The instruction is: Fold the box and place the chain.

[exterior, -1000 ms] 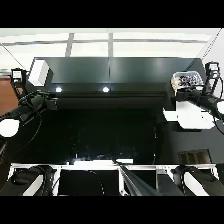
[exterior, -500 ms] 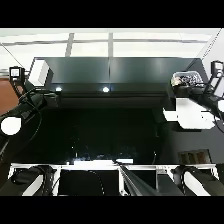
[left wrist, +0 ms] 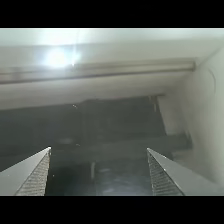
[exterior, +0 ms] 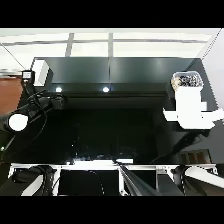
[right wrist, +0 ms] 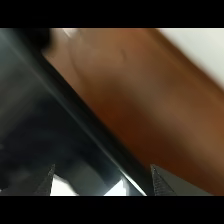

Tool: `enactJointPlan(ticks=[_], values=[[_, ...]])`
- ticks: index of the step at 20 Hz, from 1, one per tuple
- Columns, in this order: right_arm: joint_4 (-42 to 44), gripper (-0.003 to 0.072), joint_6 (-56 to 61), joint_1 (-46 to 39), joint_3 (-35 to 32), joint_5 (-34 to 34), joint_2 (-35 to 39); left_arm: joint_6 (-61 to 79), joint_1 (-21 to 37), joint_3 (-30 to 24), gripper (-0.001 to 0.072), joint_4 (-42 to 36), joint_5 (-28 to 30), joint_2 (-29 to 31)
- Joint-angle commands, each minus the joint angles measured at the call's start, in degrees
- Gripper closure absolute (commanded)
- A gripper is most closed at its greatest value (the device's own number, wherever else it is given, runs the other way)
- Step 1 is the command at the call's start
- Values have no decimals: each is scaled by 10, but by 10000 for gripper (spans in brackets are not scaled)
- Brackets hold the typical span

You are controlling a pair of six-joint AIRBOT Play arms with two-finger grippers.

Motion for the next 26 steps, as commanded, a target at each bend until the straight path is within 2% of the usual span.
enactJointPlan(ticks=[1,3,8,9,10,11,14,15,16,18,20,22,24,26], values=[[71,-34,-183,-88,63,209,-89,0,-37,0,-1,1,-10,-7],[121,-34,-261,-75,63,217,-106,0,-59,0,-1,1,-9,-13],[110,-34,-305,-12,64,178,-126,0,-75,0,-1,0,-9,-29],[98,26,-309,0,64,170,-128,0,-75,0,-1,0,-9,-32],[82,144,-308,12,64,168,-129,0,-75,0,-1,0,-9,-35],[64,192,-308,23,64,165,-129,0,-75,0,-1,0,-9,-36],[42,199,-300,41,64,161,-129,0,-75,0,-1,1,-8,-36],[42,367,-299,44,64,160,-129,0,-75,0,-1,1,-8,-36],[42,612,-293,47,64,162,-129,0,-75,0,-1,0,-8,-37],[42,679,-287,50,64,188,-129,0,-75,0,-1,0,-8,-38],[68,676,-274,50,64,233,-128,0,-75,0,-1,0,-8,-38],[138,677,-274,50,59,276,-118,0,-75,0,0,0,-9,-38],[239,676,-297,57,19,302,-85,0,-75,0,-1,0,-10,-38],[280,676,-319,88,-46,309,-39,0,-76,0,-1,-1,-10,-38]])
